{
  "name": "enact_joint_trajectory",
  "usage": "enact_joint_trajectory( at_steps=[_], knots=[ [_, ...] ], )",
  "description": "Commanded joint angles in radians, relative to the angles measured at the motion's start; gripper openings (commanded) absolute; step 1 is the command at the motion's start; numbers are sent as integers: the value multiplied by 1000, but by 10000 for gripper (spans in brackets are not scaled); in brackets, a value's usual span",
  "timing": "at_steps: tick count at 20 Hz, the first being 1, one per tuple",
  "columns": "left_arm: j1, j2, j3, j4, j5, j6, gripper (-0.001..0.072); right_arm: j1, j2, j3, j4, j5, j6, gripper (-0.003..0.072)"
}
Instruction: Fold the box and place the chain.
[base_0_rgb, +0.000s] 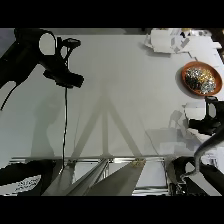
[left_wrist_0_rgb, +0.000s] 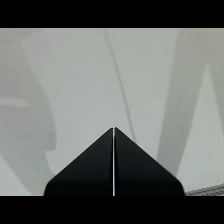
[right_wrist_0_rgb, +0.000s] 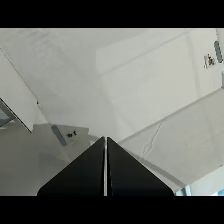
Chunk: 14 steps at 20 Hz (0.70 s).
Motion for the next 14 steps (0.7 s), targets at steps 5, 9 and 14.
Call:
enact_joint_trajectory(
  at_steps=[5,9,14],
  knots=[
    [0,0,0,0,-1,0,9,0,-1,0,0,0,0,16],
    [0,0,0,0,-1,0,9,0,-1,0,1,0,0,16],
    [0,0,0,0,-1,0,9,0,-1,3,5,-13,-11,16]
  ],
)
